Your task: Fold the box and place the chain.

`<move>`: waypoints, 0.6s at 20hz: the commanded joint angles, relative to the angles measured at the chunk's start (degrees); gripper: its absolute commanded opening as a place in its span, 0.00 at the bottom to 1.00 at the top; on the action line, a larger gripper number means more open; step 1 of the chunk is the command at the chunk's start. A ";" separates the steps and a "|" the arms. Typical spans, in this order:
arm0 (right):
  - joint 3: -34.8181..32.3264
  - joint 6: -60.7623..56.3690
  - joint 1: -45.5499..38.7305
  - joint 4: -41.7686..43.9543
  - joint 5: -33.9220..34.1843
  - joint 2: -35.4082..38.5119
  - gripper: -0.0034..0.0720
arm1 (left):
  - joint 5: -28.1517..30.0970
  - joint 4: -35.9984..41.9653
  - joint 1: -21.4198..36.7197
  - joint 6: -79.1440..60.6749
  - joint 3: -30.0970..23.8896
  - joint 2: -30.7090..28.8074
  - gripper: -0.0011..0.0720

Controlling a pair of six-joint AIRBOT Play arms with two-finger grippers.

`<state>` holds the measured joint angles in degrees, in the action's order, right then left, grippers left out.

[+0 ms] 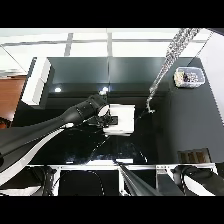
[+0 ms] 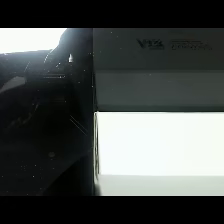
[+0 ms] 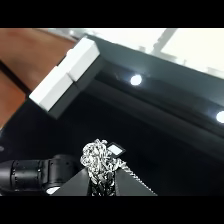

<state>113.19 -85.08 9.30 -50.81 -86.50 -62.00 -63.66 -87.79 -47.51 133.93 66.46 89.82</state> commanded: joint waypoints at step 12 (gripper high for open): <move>-0.15 0.07 0.85 10.38 1.44 -0.09 0.06 | 0.02 -0.02 0.00 -0.02 -0.02 -0.02 0.05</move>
<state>113.14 -85.06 10.11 -41.98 -85.32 -62.02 -63.66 -87.79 -47.51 133.93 66.46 89.82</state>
